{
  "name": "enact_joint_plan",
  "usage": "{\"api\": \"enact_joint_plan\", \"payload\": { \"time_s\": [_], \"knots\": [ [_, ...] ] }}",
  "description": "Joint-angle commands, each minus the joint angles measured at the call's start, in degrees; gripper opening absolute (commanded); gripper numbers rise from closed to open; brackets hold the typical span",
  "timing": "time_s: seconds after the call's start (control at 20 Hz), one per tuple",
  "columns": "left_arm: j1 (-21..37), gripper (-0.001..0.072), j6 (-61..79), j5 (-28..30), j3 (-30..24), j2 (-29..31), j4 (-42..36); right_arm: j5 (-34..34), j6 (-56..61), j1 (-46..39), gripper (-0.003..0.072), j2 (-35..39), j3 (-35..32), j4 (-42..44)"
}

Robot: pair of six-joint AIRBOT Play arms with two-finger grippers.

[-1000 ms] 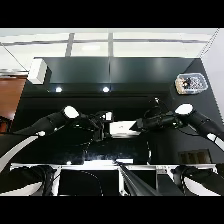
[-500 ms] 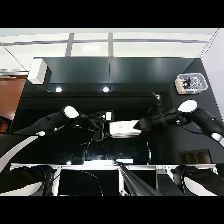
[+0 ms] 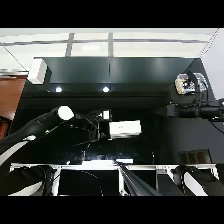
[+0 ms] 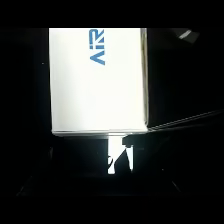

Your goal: Fold the box and place the chain.

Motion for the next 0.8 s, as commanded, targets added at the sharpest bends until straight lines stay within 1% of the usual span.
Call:
{"api": "enact_joint_plan", "payload": {
  "time_s": [0.0, 0.05, 0.15, 0.25, 0.3, 0.45, 0.55, 0.65, 0.75],
  "knots": [
    [-0.42, 0.0716, -16.57, -5.66, 2.01, 4.20, 4.00, -0.98, 0.15, -2.86, 0.0006, 1.01, 0.22, -1.20],
    [-1.20, 0.0715, -19.69, -5.95, 3.41, 4.02, 3.98, -2.45, 0.15, -2.86, 0.0006, 1.03, 0.22, -1.18],
    [-3.13, 0.0714, -20.87, -4.61, 6.49, 2.60, 3.30, -6.16, 0.22, -3.17, 0.0005, 1.03, 0.24, -1.92],
    [-4.85, 0.0713, -23.17, -3.98, 10.69, -1.25, 2.58, -11.54, 3.54, -6.12, 0.0005, 1.01, 0.24, -4.55],
    [-5.53, 0.0713, -23.76, -4.09, 12.90, -3.80, 2.56, -13.05, 4.63, -8.52, 0.0005, 1.01, 0.24, -5.14],
    [-7.48, 0.0713, -23.74, -4.42, 19.78, -11.15, 2.21, -12.07, 4.63, -16.46, 0.0006, 1.01, 0.22, -5.68],
    [-8.79, 0.0712, -23.63, -4.59, 23.02, -14.34, -0.96, -9.66, 4.39, -20.20, 0.0006, 1.01, 0.24, -6.78],
    [-10.16, 0.0712, -23.63, -4.57, 24.39, -16.31, -0.44, -8.07, 3.67, -21.97, 0.0006, 1.03, 0.22, -8.13],
    [-10.73, 0.0712, -23.63, -4.79, 24.44, -17.42, 0.13, -8.50, 3.58, -21.92, 0.0005, 1.03, 0.22, -8.00]
  ]
}}
